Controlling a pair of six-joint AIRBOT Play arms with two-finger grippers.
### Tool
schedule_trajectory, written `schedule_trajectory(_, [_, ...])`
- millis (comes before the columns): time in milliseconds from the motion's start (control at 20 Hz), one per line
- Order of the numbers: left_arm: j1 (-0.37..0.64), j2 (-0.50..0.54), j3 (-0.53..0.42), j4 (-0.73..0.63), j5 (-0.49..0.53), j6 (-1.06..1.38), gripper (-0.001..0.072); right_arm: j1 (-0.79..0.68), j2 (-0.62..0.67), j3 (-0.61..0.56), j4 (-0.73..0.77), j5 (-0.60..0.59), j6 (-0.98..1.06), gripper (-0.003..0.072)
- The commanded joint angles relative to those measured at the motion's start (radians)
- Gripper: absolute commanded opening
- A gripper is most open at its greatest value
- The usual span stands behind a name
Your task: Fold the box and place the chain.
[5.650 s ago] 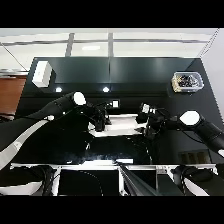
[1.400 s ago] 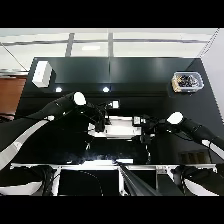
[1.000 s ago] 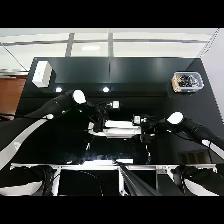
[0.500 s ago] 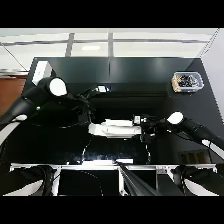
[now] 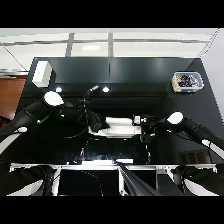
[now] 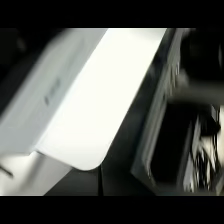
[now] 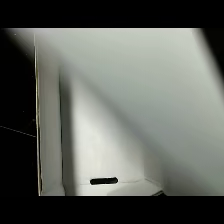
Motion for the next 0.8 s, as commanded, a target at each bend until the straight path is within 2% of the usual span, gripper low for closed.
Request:
schedule_trajectory(0, [0.001, -0.017, -0.067, -0.243, 0.312, 0.146, 0.0028, 0.000, 0.000, 0.000, 0.001, 0.001, 0.000, 0.0487])
schedule_trajectory(100, [0.001, -0.040, -0.066, -0.235, 0.333, 0.243, 0.0029, 0.000, 0.000, 0.000, 0.002, 0.000, 0.000, 0.0487])
schedule_trajectory(150, [0.001, -0.054, -0.061, -0.188, 0.325, 0.249, 0.0028, 0.000, 0.000, 0.000, 0.003, 0.001, 0.000, 0.0488])
schedule_trajectory(350, [-0.045, -0.109, -0.011, 0.099, 0.342, 0.140, 0.0028, 0.000, 0.000, 0.000, 0.003, 0.000, 0.000, 0.0487])
schedule_trajectory(550, [-0.097, -0.145, 0.037, 0.298, 0.323, 0.000, 0.0028, 0.000, 0.000, 0.000, 0.003, 0.000, 0.000, 0.0488])
schedule_trajectory(750, [-0.085, -0.154, 0.077, 0.335, 0.326, -0.020, 0.0028, 0.000, 0.000, 0.000, 0.002, 0.000, 0.000, 0.0487])
